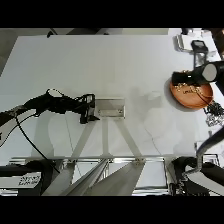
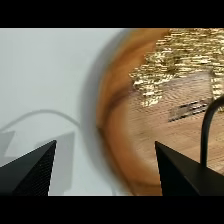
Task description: Fold the box and place the chain.
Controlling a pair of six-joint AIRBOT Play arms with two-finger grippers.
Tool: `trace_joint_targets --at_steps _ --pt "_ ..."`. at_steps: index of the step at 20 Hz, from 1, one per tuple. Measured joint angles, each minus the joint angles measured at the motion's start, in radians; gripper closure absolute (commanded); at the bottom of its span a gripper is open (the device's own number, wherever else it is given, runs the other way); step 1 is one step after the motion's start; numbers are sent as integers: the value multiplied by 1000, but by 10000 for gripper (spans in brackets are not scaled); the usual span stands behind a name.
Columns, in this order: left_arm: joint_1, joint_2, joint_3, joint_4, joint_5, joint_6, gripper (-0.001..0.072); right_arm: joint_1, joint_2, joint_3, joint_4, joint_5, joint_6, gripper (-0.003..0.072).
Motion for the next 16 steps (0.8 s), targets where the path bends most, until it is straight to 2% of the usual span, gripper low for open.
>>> trace_joint_targets --at_steps 4,7,8,10,12,13,15,16 --pt "0 0 0 0 0 0 433 -148 -200 63 8 -124 -68 -19" --pt "0 0 0 0 0 2 433 -194 -360 148 8 -177 -87 5" --pt "0 0 0 0 0 2 433 -202 -406 174 7 -186 -90 52" --pt "0 0 0 0 0 2 433 -211 -467 208 6 -208 -93 192" --pt "0 0 0 0 0 2 433 -216 -499 227 7 -227 -93 278" --pt "0 0 0 0 0 2 433 -217 -509 232 8 -237 -94 388" --pt "0 0 0 0 0 2 433 -218 -523 237 -2 -233 -102 681" --pt "0 0 0 0 0 2 433 -217 -526 240 -1 -227 -100 678"
